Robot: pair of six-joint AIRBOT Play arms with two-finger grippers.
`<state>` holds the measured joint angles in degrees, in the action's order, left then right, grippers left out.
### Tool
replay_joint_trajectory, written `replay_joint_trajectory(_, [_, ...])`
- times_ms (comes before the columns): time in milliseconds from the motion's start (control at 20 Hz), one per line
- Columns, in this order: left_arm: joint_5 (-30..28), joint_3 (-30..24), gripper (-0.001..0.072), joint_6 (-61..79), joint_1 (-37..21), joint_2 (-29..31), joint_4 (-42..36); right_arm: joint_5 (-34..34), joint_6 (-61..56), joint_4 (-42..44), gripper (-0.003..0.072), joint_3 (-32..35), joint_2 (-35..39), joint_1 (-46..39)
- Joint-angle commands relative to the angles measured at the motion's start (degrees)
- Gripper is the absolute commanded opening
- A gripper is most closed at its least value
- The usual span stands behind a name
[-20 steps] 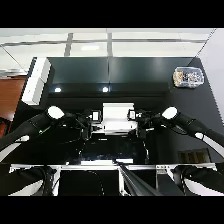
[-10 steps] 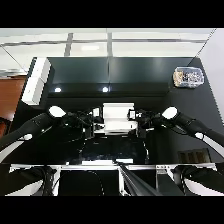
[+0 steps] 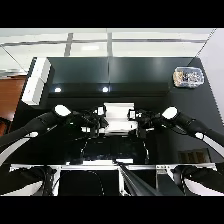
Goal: Fold the box and place the chain.
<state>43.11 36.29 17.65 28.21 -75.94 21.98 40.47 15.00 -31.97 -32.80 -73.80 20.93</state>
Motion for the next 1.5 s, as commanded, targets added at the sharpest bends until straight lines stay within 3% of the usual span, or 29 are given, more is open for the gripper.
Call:
replay_joint_trajectory(0, [-0.07,0.17,0.0051,-0.07,0.13,-0.15,0.02,0.02,-0.02,0.02,0.0048,0.0,-0.02,0.02])
replay_joint_trajectory(50, [-0.11,0.17,0.0127,-0.07,0.13,-0.15,0.02,0.02,-0.02,0.0,0.0049,0.0,-0.02,0.02])
replay_joint_trajectory(100, [-0.11,0.17,0.0311,-0.09,0.13,-0.15,0.0,0.02,-0.02,0.0,0.0048,0.02,-0.02,0.02])
replay_joint_trajectory(150, [0.02,0.17,0.0262,-0.07,0.13,-0.15,0.04,0.02,-0.02,0.0,0.0048,0.0,-0.02,0.02])
replay_joint_trajectory(200, [0.02,0.17,0.0031,-0.07,0.13,-0.15,0.07,0.02,-0.02,0.0,0.0049,0.0,-0.02,0.02])
replay_joint_trajectory(250, [-0.02,0.17,0.0091,-0.07,0.13,-0.15,0.07,0.02,-0.02,0.0,0.0048,0.0,-0.02,0.02])
replay_joint_trajectory(300, [-0.02,0.17,0.0364,-0.09,0.13,-0.15,0.02,0.02,-0.02,0.0,0.0048,0.0,-0.02,0.02])
replay_joint_trajectory(350, [0.0,0.17,0.0439,-0.13,0.11,-0.15,0.02,0.02,-0.02,0.0,0.0048,0.0,-0.02,0.02])
replay_joint_trajectory(400, [0.02,0.17,0.0306,-0.13,0.04,-0.04,0.09,0.02,-0.02,0.0,0.0049,0.0,-0.02,0.02])
replay_joint_trajectory(450, [0.09,0.17,0.013,-0.17,-0.15,0.48,0.09,0.02,-0.02,0.02,0.0049,0.0,-0.02,0.02])
replay_joint_trajectory(500, [0.59,0.17,0.0028,-1.68,-0.79,1.53,0.33,0.02,-0.02,0.0,0.0048,0.0,-0.02,0.02])
replay_joint_trajectory(600, [0.92,0.17,0.0027,-13.07,-2.73,4.63,2.14,0.02,-0.04,0.0,0.0048,0.0,-0.04,0.02])
replay_joint_trajectory(750, [2.32,0.15,0.0026,-33.18,-6.84,11.61,15.39,0.02,-0.02,0.0,0.0048,0.0,-0.04,0.02])
replay_joint_trajectory(900, [8.13,0.13,0.0027,-61.05,-13.27,16.96,30.6,0.02,-0.02,0.0,0.0048,0.0,-0.02,0.02])
replay_joint_trajectory(1050, [17.92,-0.7,0.0027,-84.78,-21.86,16.61,39.5,0.02,-0.02,0.0,0.0048,0.0,-0.02,0.02])
replay_joint_trajectory(1150, [22.05,-3.23,0.0027,-91.56,-28.44,14.93,35.56,0.02,-0.02,0.0,0.0048,0.0,-0.02,0.02])
replay_joint_trajectory(1300, [23.17,-7.45,0.0027,-86.73,-36.94,11.3,19.61,0.02,-0.02,0.0,0.0048,0.0,-0.02,0.02])
replay_joint_trajectory(1450, [21.88,-8.68,0.0026,-84.06,-39.6,7.13,13.0,0.02,-0.02,0.02,0.0048,0.02,-0.02,0.02])
